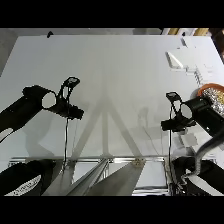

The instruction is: Fold the box and place the chain.

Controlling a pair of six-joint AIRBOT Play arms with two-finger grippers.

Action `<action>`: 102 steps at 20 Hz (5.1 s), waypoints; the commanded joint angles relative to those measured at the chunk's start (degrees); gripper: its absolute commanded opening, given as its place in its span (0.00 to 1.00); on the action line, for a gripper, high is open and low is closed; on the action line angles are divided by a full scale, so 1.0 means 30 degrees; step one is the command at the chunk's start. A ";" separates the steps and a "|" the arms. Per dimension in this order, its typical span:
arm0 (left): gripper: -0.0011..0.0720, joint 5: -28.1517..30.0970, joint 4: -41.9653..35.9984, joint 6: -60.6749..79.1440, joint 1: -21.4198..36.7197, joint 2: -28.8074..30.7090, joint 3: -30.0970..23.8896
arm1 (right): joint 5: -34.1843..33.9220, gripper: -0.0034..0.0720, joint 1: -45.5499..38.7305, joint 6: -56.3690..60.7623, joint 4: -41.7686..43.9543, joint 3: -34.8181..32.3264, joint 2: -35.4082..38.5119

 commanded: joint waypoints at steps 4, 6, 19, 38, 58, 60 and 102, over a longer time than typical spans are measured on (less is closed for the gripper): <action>0.16 0.0000 0.0000 0.0007 0.0022 0.0015 -0.0007 | 0.0000 0.07 -0.0015 0.0007 0.0007 0.0000 -0.0015; 0.16 -0.0015 0.0000 0.0007 0.0022 0.0015 -0.0007 | -0.0947 0.07 -0.0015 0.0015 -0.0219 -0.0007 -0.0015; 0.16 0.0000 0.0000 0.0007 0.0022 0.0015 -0.0007 | 0.0175 0.07 -1.2269 -0.8823 -0.8087 0.1603 0.0452; 0.16 0.0007 0.0000 0.0007 0.0022 0.0015 -0.0007 | -0.6054 0.36 -1.9322 -1.1052 -0.7424 0.1596 -0.3665; 0.16 0.1319 -0.0007 0.0007 0.0022 0.0007 -0.0015 | -0.4765 0.06 -0.1450 -0.6645 0.5049 -0.2419 0.6535; 0.16 0.2834 -0.0131 0.0007 0.0015 -0.0007 -0.0015 | -0.5209 0.07 -0.0022 -0.5967 0.5034 -0.2419 0.6528; 0.02 0.2667 -1.7580 3.2137 -0.1443 -0.5639 0.0867 | -0.1989 0.50 0.1115 -0.6433 0.5056 0.0721 0.9085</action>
